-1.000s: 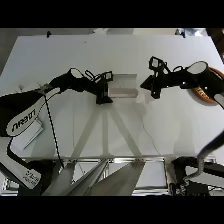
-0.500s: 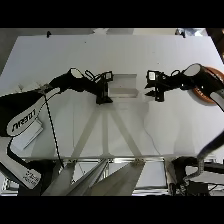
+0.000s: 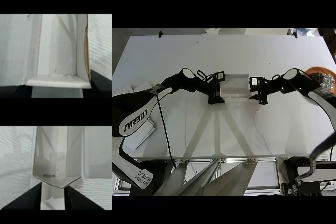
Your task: Fold the box and place the chain.
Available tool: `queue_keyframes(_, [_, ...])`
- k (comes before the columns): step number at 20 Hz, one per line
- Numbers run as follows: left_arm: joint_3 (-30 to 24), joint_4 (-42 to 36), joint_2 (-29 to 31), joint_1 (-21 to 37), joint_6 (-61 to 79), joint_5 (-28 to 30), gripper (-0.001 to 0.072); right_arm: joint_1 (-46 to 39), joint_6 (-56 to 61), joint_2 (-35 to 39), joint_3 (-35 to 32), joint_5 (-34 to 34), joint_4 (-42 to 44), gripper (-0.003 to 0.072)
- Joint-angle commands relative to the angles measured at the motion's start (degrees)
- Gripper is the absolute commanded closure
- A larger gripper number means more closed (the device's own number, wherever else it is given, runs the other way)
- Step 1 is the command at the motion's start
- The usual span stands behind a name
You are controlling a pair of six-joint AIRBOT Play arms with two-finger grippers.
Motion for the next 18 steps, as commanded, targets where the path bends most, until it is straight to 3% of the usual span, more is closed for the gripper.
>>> queue_keyframes(1, [0.0,0.0,0.0,0.1,0.0,-0.1,0.0313,0.5,-0.6,-0.5,0.0,-1.8,0.6,0.0433])
queue_keyframes(3, [0.0,0.0,0.0,0.1,0.0,-0.1,0.0313,0.5,-0.7,-0.5,0.0,-1.8,0.6,0.0507])
queue_keyframes(7, [0.0,0.0,0.0,0.1,0.0,-0.1,0.0313,0.5,-0.6,-0.5,0.0,-1.6,2.3,0.054])
queue_keyframes(11, [0.0,0.0,0.0,0.1,0.0,-0.1,0.0313,0.5,-0.7,-0.5,0.0,-0.8,8.3,0.0541])
queue_keyframes(15, [0.0,0.0,0.0,0.1,0.0,-0.1,0.0313,0.7,-0.7,-0.5,0.0,1.9,8.8,0.0539])
queue_keyframes(18, [0.0,0.0,0.0,0.1,0.0,-0.1,0.0313,1.2,-0.7,-0.6,0.0,1.9,9.3,0.0493])
